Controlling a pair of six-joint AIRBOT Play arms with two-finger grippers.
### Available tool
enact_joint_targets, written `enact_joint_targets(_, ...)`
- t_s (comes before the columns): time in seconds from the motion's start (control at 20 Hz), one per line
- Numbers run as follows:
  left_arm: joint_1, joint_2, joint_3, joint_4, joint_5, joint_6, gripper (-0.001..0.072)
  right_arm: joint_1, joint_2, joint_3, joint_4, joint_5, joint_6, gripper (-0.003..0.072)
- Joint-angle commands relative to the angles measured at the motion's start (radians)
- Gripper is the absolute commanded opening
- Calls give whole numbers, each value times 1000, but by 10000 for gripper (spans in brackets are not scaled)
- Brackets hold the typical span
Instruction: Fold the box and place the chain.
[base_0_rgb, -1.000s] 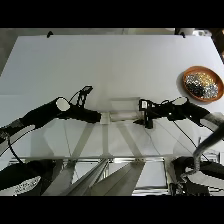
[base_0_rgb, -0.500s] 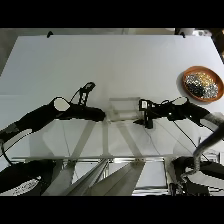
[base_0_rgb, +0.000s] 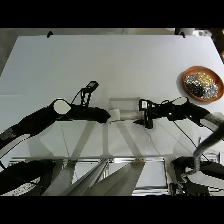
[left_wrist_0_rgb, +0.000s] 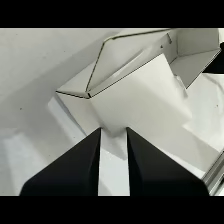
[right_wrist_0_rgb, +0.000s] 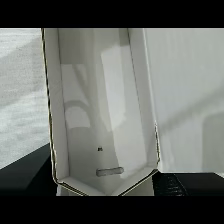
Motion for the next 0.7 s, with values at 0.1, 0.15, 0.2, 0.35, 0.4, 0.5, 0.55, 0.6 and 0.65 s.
enact_joint_targets(0.1, -10, 3, 3, -2, -14, -9, 216, 0, 0, 0, 0, 0, 0, 447)
enact_joint_targets(0.15, -10, 3, 3, -1, -15, -16, 249, 0, 0, 0, 0, 0, 0, 447)
enact_joint_targets(0.2, -10, 3, 2, 3, -15, -35, 388, 0, 0, 0, 0, 0, 0, 447)
enact_joint_targets(0.35, -10, 2, 3, 11, -13, -72, 504, 0, 0, 0, 0, 0, 0, 447)
enact_joint_targets(0.4, -10, 2, 3, 11, -12, -72, 504, 0, 0, 0, 0, 0, 0, 447)
enact_joint_targets(0.5, -16, 2, 3, 18, 2, -93, 504, 0, 0, 0, 0, 0, 0, 447)
enact_joint_targets(0.55, -22, 0, 3, 23, 16, -117, 504, 0, 0, 0, 0, 0, 0, 447)
enact_joint_targets(0.6, -31, -5, 9, 31, 20, -122, 503, 0, 0, 0, 0, 0, 0, 447)
enact_joint_targets(0.65, -38, -14, 21, 50, 17, -147, 501, 0, 0, 0, 0, 0, 0, 447)
